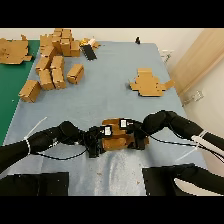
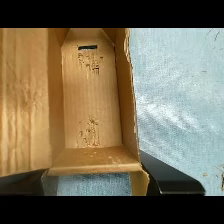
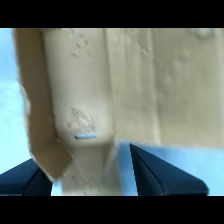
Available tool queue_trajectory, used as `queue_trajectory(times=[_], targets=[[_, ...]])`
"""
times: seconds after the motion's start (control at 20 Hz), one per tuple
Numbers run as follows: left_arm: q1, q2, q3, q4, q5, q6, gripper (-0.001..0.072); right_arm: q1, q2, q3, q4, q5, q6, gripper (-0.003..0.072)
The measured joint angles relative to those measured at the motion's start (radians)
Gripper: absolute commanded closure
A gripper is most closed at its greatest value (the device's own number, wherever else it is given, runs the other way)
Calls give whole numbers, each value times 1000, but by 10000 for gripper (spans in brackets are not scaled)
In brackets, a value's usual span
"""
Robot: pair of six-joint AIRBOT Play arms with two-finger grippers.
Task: Fold the box.
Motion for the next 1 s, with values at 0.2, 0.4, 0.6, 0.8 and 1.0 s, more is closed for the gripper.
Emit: queue_trajectory(times=[0.2, 0.4, 0.6, 0.8, 1.0], targets=[[0, 0, 0, 0, 2, 0, 273, -51, 108, 16, -119, -55, 55, -22], [0, 0, 0, 0, 3, -1, 272, -68, 244, 22, -206, -86, 171, -22], [0, 0, 0, 0, 4, -1, 273, -73, 334, 23, -138, -167, 225, -22], [0, 0, 0, 0, 5, -1, 273, -74, 372, 23, -24, -320, 317, -21], [-1, 1, 1, 1, 51, 0, 272, -74, 383, 23, 33, -419, 475, -22]])
